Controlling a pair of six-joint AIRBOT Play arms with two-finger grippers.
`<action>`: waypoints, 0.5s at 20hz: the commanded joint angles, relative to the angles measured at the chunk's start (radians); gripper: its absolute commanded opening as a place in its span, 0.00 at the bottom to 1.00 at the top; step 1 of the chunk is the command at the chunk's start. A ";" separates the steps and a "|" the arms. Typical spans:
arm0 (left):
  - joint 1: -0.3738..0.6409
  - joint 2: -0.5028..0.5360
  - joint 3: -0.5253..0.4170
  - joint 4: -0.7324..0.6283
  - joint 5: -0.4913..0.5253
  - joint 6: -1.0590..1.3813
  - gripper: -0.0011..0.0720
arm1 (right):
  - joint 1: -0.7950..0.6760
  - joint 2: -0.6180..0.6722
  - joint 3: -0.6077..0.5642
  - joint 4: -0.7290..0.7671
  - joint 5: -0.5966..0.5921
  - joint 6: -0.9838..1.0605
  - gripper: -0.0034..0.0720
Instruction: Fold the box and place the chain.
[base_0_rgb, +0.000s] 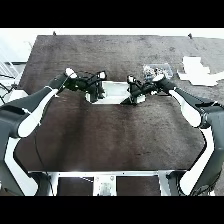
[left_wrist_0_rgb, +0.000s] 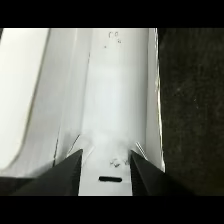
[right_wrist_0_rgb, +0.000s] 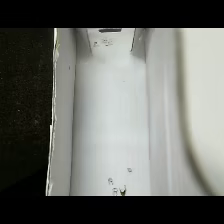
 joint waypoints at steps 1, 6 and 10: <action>0.000 -0.024 0.000 -0.055 -0.010 0.023 0.52 | 0.000 -0.001 0.000 0.000 0.000 0.000 0.75; 0.000 -0.025 0.000 -0.057 0.011 0.029 0.54 | 0.000 -0.001 0.000 0.000 0.000 0.000 0.75; 0.000 -0.025 0.000 -0.057 0.021 0.024 0.98 | 0.000 -0.001 0.000 0.000 0.000 0.000 0.75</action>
